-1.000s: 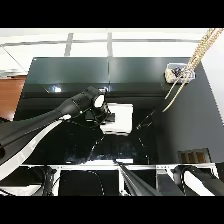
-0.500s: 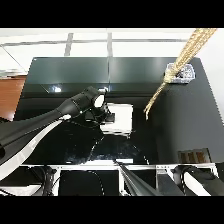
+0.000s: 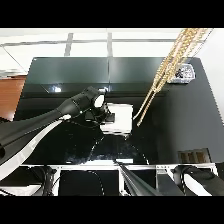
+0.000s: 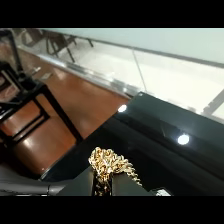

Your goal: Fold the box and place the chain.

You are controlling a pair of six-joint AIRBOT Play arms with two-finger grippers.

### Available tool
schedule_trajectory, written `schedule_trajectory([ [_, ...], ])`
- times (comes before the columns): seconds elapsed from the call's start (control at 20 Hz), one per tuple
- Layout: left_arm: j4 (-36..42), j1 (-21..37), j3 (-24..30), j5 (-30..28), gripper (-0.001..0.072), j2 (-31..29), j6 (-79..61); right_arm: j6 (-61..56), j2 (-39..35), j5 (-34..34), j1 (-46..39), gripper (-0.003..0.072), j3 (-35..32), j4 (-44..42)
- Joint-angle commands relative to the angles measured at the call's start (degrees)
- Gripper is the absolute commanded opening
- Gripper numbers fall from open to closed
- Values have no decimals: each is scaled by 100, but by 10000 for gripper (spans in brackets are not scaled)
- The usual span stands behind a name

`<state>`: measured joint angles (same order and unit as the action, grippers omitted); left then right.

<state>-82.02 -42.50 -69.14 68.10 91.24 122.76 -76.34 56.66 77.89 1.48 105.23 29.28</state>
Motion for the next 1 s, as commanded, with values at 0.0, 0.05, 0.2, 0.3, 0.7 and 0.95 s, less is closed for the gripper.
schedule_trajectory([
  [0.0,0,4,-4,-13,26,-2,-2,-13,214,-13,420,15,-39,-24],
  [0.05,0,4,-4,-15,26,-2,-2,-13,293,-44,603,15,-39,-22],
  [0.2,0,4,-4,-15,26,-2,-2,-11,476,-286,990,15,-39,37],
  [0.3,0,4,-4,-13,26,-2,-2,-13,560,-262,1058,15,-39,175],
  [0.7,0,4,-4,-11,26,-2,-4,-278,623,807,1062,15,-619,1270],
  [0.95,0,4,-4,-9,26,-2,-4,-297,623,861,1123,15,-1609,1486],
])
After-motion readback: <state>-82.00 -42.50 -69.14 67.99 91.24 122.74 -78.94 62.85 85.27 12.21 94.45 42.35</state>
